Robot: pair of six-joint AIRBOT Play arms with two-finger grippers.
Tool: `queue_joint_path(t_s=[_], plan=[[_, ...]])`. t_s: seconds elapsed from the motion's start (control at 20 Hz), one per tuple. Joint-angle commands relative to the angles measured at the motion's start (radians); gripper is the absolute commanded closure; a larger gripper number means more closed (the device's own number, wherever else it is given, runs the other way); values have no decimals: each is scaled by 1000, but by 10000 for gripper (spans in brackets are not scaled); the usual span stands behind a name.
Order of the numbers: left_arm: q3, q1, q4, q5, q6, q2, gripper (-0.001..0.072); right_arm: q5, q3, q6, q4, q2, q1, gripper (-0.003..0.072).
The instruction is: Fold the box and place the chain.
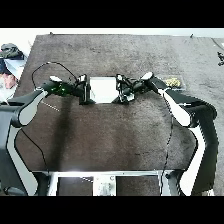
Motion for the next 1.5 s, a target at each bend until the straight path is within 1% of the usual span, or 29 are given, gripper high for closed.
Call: queue_joint_path(t_s=[0.0, 0.65, 0.8, 1.45], plan=[[0, -1, -1, 0, 10, -1, 9, 0, 0, 0, 0, 0, 1, 311], [0, -1, -5, -4, 14, -15, 8, 0, 0, 0, 0, 0, 1, 311], [8, -1, -12, -32, 39, -14, 8, 0, 0, 0, 0, 0, 1, 311], [9, -1, 7, -27, 34, -14, 10, 0, 0, 0, 0, 0, 1, 311]])
